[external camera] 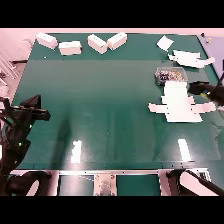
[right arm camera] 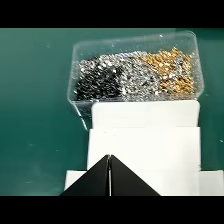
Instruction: Fold the box and place the chain.
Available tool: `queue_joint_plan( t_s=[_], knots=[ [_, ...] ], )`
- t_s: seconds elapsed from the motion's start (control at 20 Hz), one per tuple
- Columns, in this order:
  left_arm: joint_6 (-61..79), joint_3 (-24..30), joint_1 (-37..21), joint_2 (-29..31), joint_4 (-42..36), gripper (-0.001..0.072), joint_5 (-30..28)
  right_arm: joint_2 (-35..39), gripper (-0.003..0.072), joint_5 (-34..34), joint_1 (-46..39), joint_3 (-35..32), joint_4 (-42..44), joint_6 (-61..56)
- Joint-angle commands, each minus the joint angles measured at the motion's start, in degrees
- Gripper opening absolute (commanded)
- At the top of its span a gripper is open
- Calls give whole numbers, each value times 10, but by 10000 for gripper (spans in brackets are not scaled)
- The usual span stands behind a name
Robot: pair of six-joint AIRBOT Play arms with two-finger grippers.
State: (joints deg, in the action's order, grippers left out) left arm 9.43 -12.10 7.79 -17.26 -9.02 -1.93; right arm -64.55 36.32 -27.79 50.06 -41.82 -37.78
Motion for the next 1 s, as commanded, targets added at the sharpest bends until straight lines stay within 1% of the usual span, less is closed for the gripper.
queue_joint_plan(
  t_s=[0.0,0.1,0.15,0.2,0.3,0.35,0.4,0.55,0.65,0.75,0.85,0.95],
  knots=[
    [0,0,0,0,0,25,0,-82,10,208,-95,137,-170,-85],
    [0,0,0,0,0,25,0,-117,11,301,-150,203,-200,-86],
    [0,0,0,0,0,25,0,-134,18,334,-176,231,-204,-87],
    [0,0,0,0,0,25,0,-153,91,361,-204,258,-203,-88],
    [0,0,0,0,0,25,0,-189,294,424,-244,308,-199,-98],
    [0,0,0,0,0,25,0,-211,320,454,-257,336,-199,-99],
    [0,0,0,0,0,25,0,-231,411,469,-267,359,-199,-98],
    [0,0,0,0,0,25,0,-298,411,482,-282,423,-199,-95],
    [0,0,0,0,0,25,0,-351,412,506,-284,466,-191,-82],
    [0,0,0,0,0,25,0,-402,521,517,-283,511,-191,-78],
    [0,0,0,0,0,25,0,-443,523,521,-283,548,-190,-77],
    [0,0,0,0,0,25,0,-471,525,523,-283,568,-176,-62]
  ],
)
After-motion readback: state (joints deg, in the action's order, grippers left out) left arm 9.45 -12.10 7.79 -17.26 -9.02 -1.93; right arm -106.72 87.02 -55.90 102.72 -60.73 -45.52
